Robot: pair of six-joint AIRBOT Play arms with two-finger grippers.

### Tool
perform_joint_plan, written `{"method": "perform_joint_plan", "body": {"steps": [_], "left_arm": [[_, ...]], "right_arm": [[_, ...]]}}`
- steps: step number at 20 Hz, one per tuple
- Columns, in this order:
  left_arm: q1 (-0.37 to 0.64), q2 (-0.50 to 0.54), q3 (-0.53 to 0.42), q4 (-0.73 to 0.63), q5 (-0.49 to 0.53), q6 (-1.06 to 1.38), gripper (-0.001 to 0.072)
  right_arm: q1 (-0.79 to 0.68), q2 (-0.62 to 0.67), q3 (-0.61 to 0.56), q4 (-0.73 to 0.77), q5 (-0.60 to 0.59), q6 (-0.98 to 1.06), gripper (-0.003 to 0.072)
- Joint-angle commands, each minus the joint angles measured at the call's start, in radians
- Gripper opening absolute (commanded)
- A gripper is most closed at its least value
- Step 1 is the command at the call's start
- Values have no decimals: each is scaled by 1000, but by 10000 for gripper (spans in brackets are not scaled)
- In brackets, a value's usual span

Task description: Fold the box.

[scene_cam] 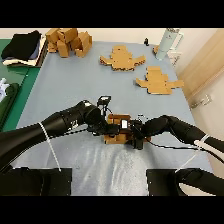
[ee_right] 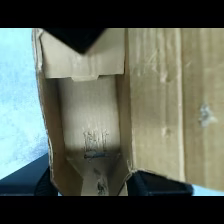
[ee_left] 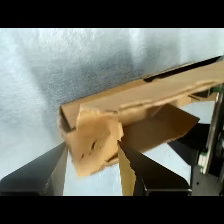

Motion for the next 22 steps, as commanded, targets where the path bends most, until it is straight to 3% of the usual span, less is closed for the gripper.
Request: {"method": "perform_joint_plan", "body": {"steps": [1,5,12,22], "left_arm": [[-6,-2,52,6,-68,-14,470],[-2,-2,52,75,-121,-68,470],[-2,-32,50,133,-127,-74,471],[-7,-97,50,97,-58,-68,470]], "right_arm": [[1,0,1,0,1,0,503],[1,0,1,0,0,0,502],[1,0,1,0,1,0,502],[1,0,1,0,0,0,502]]}}
